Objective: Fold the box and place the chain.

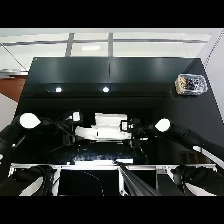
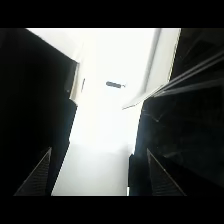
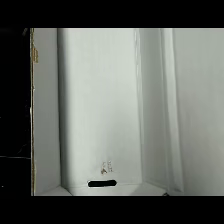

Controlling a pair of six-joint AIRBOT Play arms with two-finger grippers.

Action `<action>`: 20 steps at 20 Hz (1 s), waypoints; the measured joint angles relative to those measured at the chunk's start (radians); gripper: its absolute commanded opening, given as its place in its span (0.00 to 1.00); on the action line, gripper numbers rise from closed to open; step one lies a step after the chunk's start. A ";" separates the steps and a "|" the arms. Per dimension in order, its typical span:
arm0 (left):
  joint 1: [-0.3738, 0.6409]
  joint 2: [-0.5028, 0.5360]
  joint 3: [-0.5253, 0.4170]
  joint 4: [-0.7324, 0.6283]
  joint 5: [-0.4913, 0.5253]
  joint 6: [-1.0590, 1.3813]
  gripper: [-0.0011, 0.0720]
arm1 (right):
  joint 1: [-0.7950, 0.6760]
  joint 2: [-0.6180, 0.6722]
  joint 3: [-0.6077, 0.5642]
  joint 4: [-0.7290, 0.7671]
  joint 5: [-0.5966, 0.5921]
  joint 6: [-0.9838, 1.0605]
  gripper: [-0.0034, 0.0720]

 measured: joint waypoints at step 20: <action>-0.211 -0.167 0.000 -0.132 0.220 0.149 0.32 | 0.000 0.000 0.000 0.000 0.000 0.000 0.84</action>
